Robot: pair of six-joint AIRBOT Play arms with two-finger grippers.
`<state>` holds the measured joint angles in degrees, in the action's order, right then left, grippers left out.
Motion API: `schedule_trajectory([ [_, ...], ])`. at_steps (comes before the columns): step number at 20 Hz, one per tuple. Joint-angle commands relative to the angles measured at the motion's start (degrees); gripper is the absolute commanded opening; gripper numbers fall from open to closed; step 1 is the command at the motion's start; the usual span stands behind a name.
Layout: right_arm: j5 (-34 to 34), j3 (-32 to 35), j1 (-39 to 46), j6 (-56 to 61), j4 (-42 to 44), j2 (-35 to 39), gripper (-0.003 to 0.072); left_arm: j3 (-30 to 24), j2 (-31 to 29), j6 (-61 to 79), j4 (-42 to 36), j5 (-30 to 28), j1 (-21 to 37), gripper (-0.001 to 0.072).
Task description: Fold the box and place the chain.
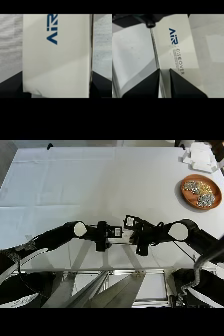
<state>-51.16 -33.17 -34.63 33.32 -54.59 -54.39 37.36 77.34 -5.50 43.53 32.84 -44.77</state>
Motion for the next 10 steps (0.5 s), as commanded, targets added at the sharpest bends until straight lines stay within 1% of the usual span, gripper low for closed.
schedule_trajectory([
  [1, -0.1, 0.0, -0.1, -0.1, 0.6, 0.2, 0.0242, 0.0, 0.0, -0.3, -0.2, -0.4, 0.0, 0.0348],
  [3, 1.4, 0.0, -0.1, -0.1, 0.6, 0.8, 0.0243, 0.0, 0.0, -0.3, -0.2, -0.4, 0.0, 0.0348],
  [7, 2.0, 0.0, -0.1, -0.2, 0.6, 2.5, 0.0243, 0.0, 0.0, -0.3, -0.2, -0.4, 0.0, 0.0348],
  [10, 3.5, 0.0, 0.0, -0.2, 0.6, 5.1, 0.0243, 0.0, 0.0, -0.3, -0.2, -0.4, 0.0, 0.0348],
])
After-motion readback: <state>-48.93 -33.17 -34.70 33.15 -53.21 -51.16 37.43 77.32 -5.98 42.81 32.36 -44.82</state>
